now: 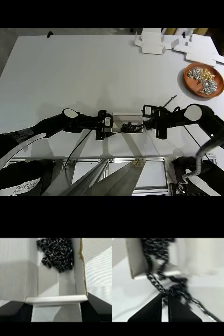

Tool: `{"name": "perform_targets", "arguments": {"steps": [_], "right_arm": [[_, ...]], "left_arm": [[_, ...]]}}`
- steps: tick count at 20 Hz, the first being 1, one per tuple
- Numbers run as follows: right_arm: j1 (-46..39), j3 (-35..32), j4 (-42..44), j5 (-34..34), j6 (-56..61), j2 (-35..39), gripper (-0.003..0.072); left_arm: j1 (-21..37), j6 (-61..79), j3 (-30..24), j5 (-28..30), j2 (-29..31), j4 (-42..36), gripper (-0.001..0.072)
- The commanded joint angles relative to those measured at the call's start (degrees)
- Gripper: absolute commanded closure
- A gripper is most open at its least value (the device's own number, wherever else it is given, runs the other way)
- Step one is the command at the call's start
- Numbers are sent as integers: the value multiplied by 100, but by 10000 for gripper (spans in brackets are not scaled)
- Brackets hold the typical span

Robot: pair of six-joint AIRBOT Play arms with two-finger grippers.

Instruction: Fold the box and place the chain.

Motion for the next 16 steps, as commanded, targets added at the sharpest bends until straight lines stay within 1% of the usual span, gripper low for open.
{"name": "perform_targets", "arguments": {"steps": [1,4,6,8,10,12,14,16], "right_arm": [[22,785,-269,855,1130,334,667],[433,1591,103,1322,1875,487,667],[811,1923,319,1239,2105,487,667],[1154,1985,695,901,2179,485,667],[1451,1985,828,599,2181,439,667],[1613,1982,822,413,2201,304,667],[1635,1974,774,398,2256,57,667],[1635,1934,496,420,2511,-225,667]], "left_arm": [[0,2,-2,2,2,0,698],[0,2,-2,2,2,0,698],[0,2,-2,2,2,0,698],[0,0,-2,2,2,0,698],[0,2,-2,2,2,0,698],[0,2,-2,2,2,0,698],[0,2,-2,2,2,0,698],[0,0,-2,2,2,0,698]]}}
